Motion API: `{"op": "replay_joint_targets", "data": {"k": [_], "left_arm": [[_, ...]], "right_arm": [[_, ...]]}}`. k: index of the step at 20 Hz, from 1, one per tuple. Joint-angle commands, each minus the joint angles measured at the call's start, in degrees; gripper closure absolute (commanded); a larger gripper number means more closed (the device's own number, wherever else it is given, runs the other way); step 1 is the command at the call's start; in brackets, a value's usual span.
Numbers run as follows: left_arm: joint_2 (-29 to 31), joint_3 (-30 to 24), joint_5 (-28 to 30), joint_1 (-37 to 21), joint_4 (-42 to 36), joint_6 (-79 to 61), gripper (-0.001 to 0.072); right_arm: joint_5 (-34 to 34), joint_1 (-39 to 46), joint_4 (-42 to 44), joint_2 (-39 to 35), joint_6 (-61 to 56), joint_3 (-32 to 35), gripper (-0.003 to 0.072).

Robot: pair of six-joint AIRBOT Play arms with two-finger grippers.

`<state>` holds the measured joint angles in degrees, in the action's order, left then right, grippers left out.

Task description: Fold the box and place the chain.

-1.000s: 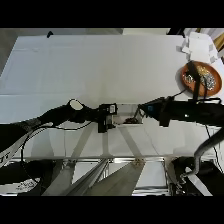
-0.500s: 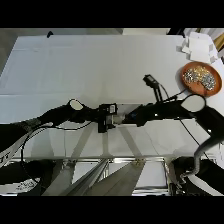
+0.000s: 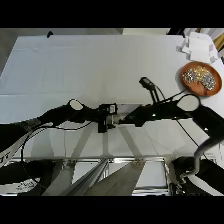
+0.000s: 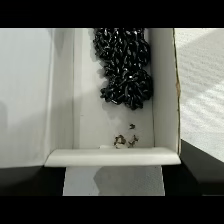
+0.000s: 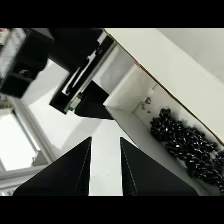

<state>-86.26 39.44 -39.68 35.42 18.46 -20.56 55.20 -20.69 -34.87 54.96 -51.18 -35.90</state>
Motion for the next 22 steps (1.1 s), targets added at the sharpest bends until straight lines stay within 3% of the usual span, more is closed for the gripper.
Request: {"op": "replay_joint_targets", "data": {"k": [1,4,7,13,22], "left_arm": [[0.0,0.0,0.0,0.0,0.0,0.0,0.0377],[0.0,0.0,0.0,0.0,0.0,0.0,0.0377],[0.0,0.0,0.0,0.0,0.0,0.0,0.0377],[0.0,0.0,0.0,0.0,0.0,0.0,0.0377],[0.0,0.0,0.0,0.0,0.0,0.0,0.0377]], "right_arm": [[3.6,6.1,-3.8,-8.3,-3.9,0.0,0.0513],[4.9,13.2,-17.6,-15.8,-14.0,0.0,0.0522],[4.7,16.1,-28.2,-16.6,-22.6,0.1,0.0508],[2.3,16.0,-25.1,-5.6,-22.5,1.2,0.0427],[-5.6,6.1,-23.8,9.6,-24.0,1.2,0.0458]]}}
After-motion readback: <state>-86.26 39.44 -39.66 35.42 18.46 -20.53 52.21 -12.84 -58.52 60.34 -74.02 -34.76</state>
